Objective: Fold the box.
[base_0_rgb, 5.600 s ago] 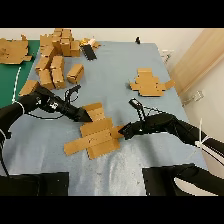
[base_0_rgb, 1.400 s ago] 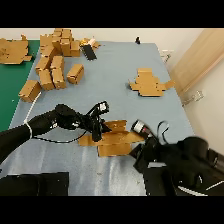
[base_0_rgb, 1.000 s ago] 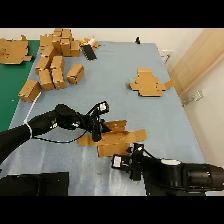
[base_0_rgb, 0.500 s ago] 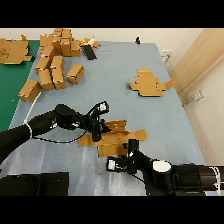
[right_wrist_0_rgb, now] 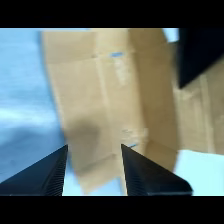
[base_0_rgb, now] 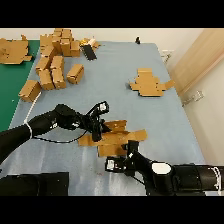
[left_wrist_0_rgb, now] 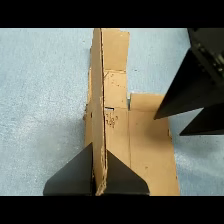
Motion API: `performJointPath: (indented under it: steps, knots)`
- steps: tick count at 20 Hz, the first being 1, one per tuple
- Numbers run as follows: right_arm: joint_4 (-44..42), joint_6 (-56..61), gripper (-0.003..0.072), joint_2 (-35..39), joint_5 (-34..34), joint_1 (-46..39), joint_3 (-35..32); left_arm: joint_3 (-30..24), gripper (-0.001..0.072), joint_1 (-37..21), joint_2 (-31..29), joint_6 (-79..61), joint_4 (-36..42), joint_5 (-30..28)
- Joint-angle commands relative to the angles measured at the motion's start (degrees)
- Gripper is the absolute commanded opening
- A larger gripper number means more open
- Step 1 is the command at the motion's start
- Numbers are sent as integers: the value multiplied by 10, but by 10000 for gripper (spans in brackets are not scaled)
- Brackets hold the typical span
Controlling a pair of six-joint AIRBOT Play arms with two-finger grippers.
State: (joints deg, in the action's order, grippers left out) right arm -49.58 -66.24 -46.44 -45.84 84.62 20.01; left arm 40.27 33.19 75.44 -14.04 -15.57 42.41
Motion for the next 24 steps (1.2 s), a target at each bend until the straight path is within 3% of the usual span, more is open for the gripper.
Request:
performJointPath:
  steps: [1, 6, 14, 22, 24]
  knots:
    - [-37, 2, 499, -5, 0, 14, -2, 0, 12, 0, 0, 0, 1, 0]
    - [83, 19, 499, -47, -3, 9, -7, 0, 12, 0, 0, 0, 1, 0]
    - [174, 88, 499, -51, -13, 1, -2, 0, 12, 0, 0, 0, 1, 0]
    - [127, 148, 505, -38, -42, 0, 23, 0, 12, 0, 0, 0, 1, 0]
    - [122, 166, 714, -29, -43, -5, 23, 0, 12, 0, 0, 0, 1, 0]
